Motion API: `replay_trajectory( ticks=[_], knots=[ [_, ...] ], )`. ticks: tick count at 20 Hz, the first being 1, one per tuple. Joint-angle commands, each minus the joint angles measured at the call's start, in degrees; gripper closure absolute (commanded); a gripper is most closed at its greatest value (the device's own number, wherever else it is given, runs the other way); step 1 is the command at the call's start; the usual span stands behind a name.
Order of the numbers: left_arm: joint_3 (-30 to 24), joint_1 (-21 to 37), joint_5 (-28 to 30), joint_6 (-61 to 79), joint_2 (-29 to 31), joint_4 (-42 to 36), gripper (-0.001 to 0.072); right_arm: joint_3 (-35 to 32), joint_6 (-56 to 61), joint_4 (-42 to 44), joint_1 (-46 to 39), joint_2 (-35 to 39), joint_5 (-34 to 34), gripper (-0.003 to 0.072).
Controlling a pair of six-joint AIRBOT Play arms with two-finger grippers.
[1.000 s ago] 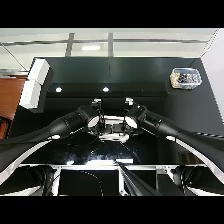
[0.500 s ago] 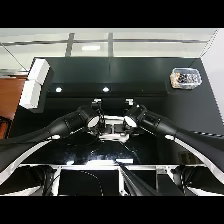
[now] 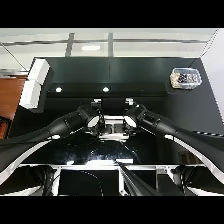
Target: Fold the box and place the chain.
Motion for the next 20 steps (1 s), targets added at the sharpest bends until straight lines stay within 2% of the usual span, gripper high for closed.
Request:
replay_trajectory(
  ticks=[1,2,3,4,5,6,7,8,10,12,13,16,20],
  knots=[
    [0.0,0.0,0.1,0.2,0.0,0.1,0.0681,0.1,-1.1,0.0,0.0,0.0,-0.1,0.0656],
    [0.0,0.0,0.1,0.2,0.0,0.1,0.0682,0.1,-1.1,0.0,0.0,0.0,-0.1,0.0508],
    [0.0,0.0,0.1,0.2,0.0,0.1,0.0682,0.1,-1.1,0.1,0.0,0.0,-0.1,0.0459],
    [0.0,0.0,0.1,0.2,0.0,0.1,0.0682,0.1,-1.1,0.0,0.0,0.0,-0.1,0.0459],
    [0.0,0.0,0.1,0.2,0.0,0.1,0.0682,0.1,-1.1,0.1,0.0,0.0,-0.1,0.0461],
    [0.0,0.0,0.1,0.2,0.0,0.1,0.0682,0.1,-1.1,0.1,0.0,0.0,-0.1,0.0529],
    [0.0,0.0,0.1,0.2,0.0,0.1,0.0682,0.1,-1.1,0.2,0.0,0.0,-0.1,0.0633],
    [0.0,0.0,0.1,0.2,0.0,0.1,0.0682,0.1,-1.0,0.2,0.0,0.0,-0.2,0.0672],
    [0.0,0.0,0.0,0.2,0.0,0.1,0.0682,0.1,-1.1,0.2,0.0,0.0,-0.1,0.0665],
    [0.0,0.0,0.0,0.2,0.0,0.1,0.0681,0.1,-1.1,0.2,-0.5,0.3,1.2,0.0257],
    [0.0,0.0,0.1,0.2,0.0,0.1,0.0681,0.1,-1.6,0.2,-0.7,0.7,1.9,0.0230],
    [0.0,0.0,0.0,0.2,0.0,0.1,0.0682,0.1,-5.5,2.3,-0.7,4.1,3.2,0.0230],
    [0.0,0.0,-0.2,0.2,0.0,0.1,0.0682,0.1,-11.0,2.8,-1.1,14.6,5.8,0.0230]
  ],
)
